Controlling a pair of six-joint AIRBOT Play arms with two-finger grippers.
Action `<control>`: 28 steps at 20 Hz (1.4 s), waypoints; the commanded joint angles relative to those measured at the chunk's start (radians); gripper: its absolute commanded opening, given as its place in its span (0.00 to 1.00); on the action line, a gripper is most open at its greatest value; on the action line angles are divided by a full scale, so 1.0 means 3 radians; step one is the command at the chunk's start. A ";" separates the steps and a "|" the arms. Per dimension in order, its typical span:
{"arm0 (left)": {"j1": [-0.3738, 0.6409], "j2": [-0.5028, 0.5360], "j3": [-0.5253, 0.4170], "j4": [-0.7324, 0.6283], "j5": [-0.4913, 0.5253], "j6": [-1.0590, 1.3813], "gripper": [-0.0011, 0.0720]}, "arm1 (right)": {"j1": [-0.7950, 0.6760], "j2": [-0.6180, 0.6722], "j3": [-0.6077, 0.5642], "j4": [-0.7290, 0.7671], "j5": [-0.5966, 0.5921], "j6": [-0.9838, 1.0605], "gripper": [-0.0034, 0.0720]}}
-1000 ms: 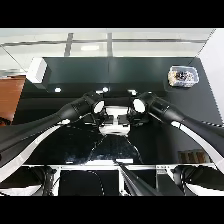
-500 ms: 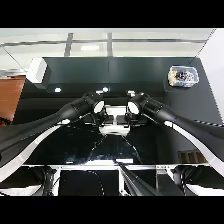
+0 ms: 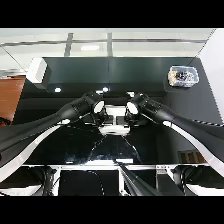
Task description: Fold the box and place the chain.
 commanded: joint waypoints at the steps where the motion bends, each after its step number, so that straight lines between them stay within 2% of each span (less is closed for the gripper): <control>1: 0.0003 0.0000 0.0000 0.0000 -0.0001 -0.0001 0.05 | 0.0001 0.0000 0.0001 0.0000 0.0003 -0.0020 0.06; 3: 0.0003 0.0000 0.0000 -0.0001 -0.0001 -0.0001 0.05 | 0.0001 0.0000 0.0001 -0.0001 0.0001 -0.0020 0.06; 4: 0.0003 0.0000 0.0000 0.0000 -0.0001 -0.0001 0.05 | 0.0000 0.0006 0.0001 -0.0004 0.0003 -0.0019 0.14; 5: 0.0003 0.0000 0.0000 0.0000 0.0000 -0.0001 0.06 | -0.0006 0.0022 0.0003 -0.0008 0.0003 -0.0020 0.46; 6: 0.0003 0.0000 0.0000 0.0000 0.0000 -0.0001 0.05 | -0.0006 0.0053 0.0008 -0.0024 0.0034 -0.0050 0.54; 9: 0.0003 0.0000 0.0000 -0.0001 -0.0001 -0.0001 0.05 | -0.0006 0.0338 0.0079 -0.0164 0.0244 -0.0238 0.54; 12: 0.0003 0.0000 0.0000 0.0001 -0.0001 -0.0001 0.05 | -0.0024 0.0908 0.0248 -0.0286 0.0491 -0.0556 0.54; 13: 0.0003 0.0000 0.0000 0.0000 -0.0001 -0.0001 0.06 | -0.0045 0.1105 0.0276 -0.0548 0.0469 -0.0598 0.54; 15: 0.0003 0.0000 0.0000 0.0001 -0.0001 -0.0001 0.05 | -0.0145 0.1396 0.0275 -0.1577 0.0390 -0.0585 0.54; 16: 0.0003 0.0000 0.0000 0.0001 -0.0001 -0.0001 0.05 | -0.0264 0.1436 0.0275 -0.1984 0.0384 -0.0539 0.57; 17: 0.0003 0.0000 0.0000 0.0001 0.0001 -0.0001 0.06 | -0.0464 0.1424 0.0270 -0.2185 0.0295 -0.0528 0.85; 18: 0.0003 0.0000 0.0000 0.0001 0.0000 -0.0001 0.05 | -0.0763 0.1381 0.0245 -0.2183 0.0090 -0.0556 1.00; 20: 0.0003 0.0000 0.0000 0.0003 -0.0003 -0.0001 0.05 | -0.1431 0.1199 0.0193 -0.1928 -0.0444 -0.0559 1.00; 23: 0.0003 0.0000 0.0000 0.0000 0.0061 0.0000 0.05 | -0.2285 0.0725 0.0268 -0.1090 -0.1225 -0.0781 1.00; 25: 0.0001 0.0000 0.0000 0.0000 0.0100 -0.0001 0.05 | -0.2651 0.0253 0.0624 -0.0736 -0.1297 -0.0800 1.00; 28: 0.0003 0.0000 0.0000 0.0000 0.0099 -0.0001 0.05 | -0.2908 -0.0586 0.1509 -0.0518 -0.0874 -0.0827 1.00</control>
